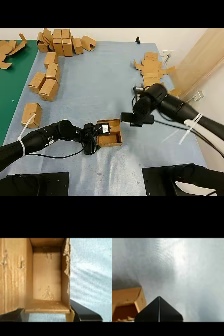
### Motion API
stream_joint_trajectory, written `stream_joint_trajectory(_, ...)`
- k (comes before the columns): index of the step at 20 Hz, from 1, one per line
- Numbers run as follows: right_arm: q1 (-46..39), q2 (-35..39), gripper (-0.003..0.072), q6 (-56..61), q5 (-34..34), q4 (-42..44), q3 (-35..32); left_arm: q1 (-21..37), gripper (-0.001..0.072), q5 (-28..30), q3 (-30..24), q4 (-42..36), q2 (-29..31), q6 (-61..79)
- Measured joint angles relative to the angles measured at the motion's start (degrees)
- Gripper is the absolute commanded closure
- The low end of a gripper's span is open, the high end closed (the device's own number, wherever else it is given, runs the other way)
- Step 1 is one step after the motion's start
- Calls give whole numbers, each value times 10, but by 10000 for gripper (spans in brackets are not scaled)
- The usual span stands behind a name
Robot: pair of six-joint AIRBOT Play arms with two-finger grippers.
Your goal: Fold the box.
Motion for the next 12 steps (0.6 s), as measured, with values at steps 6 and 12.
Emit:
stream_joint_trajectory(6,-187,-125,686,-431,90,432,-2,0,228,0,0,0,0,0)
stream_joint_trajectory(12,-210,-218,685,-777,4,668,-5,0,228,0,0,0,0,0)
